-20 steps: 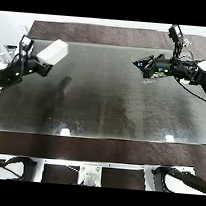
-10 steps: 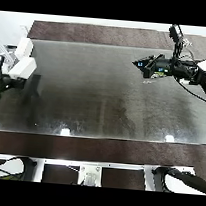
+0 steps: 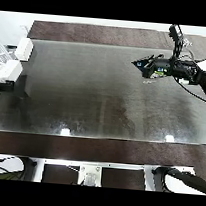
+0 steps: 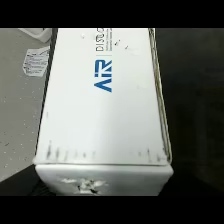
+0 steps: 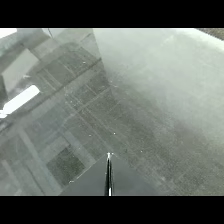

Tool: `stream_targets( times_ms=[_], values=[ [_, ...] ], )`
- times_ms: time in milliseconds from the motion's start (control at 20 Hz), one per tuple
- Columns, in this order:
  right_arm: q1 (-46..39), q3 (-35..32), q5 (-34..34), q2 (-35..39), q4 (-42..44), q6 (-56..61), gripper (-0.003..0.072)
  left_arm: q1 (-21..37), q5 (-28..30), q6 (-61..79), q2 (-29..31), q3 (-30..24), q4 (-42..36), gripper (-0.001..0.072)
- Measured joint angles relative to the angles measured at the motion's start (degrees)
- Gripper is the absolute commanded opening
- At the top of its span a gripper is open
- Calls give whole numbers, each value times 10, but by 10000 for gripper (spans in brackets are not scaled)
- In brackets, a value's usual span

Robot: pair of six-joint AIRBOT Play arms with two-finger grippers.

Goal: Fold the box and place the chain.

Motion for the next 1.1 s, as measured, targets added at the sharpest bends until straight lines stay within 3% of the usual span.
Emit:
stream_targets(
  times_ms=[100,150,200,250,300,400,500,700,800,900,950,1000,1050,1100],
  values=[
    [2,0,0,0,0,2,12,0,-10,9,-18,7,-14,22],
    [3,0,0,0,0,4,13,2,-4,12,-24,12,-23,82],
    [3,0,0,0,0,5,14,2,4,14,-29,17,-31,430],
    [3,0,0,0,0,5,54,3,5,17,-32,23,-35,610],
    [3,0,0,0,0,7,90,2,3,17,-35,27,-39,664],
    [3,0,0,0,1,7,93,2,5,17,-38,33,-43,663],
    [3,0,0,0,6,8,93,3,-3,17,-40,36,-41,710],
    [3,0,0,0,12,8,95,3,-21,16,-37,39,-23,712],
    [3,0,0,3,14,9,172,2,-21,16,-17,41,-21,712],
    [3,0,0,7,14,9,324,2,-10,17,19,43,-15,712],
    [3,0,0,10,14,9,326,2,0,17,39,43,-10,711],
    [3,0,0,12,15,9,257,2,10,16,57,43,-7,709],
    [3,0,0,15,16,9,104,3,16,7,78,43,-4,706],
    [3,0,0,20,19,10,22,3,12,-7,99,43,-3,552]
  ],
)
